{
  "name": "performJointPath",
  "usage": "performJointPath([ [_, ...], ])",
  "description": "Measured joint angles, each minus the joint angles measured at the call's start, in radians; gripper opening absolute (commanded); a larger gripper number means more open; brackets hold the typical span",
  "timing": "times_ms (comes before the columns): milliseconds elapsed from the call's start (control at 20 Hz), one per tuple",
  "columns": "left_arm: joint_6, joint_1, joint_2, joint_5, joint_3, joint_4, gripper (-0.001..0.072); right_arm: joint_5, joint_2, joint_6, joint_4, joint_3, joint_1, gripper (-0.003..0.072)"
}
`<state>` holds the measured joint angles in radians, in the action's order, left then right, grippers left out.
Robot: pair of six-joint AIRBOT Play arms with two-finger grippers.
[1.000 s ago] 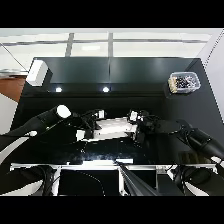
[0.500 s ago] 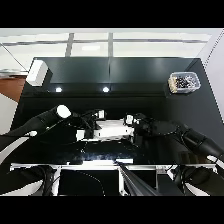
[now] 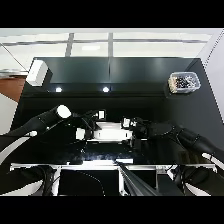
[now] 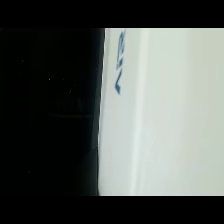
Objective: Fold the box and place the chain.
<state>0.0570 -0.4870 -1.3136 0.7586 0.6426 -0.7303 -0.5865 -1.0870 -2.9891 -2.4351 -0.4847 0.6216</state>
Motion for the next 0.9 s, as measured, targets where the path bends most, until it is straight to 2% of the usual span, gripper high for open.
performJointPath([
  [400,0.0,0.0,0.0,0.002,0.0,0.001,0.0026,0.02,-0.061,0.0,0.005,0.0,0.009,0.0641],
  [900,-0.001,0.0,0.0,0.001,0.0,0.001,0.0026,0.024,-0.071,0.0,0.022,0.0,0.009,0.0641],
])
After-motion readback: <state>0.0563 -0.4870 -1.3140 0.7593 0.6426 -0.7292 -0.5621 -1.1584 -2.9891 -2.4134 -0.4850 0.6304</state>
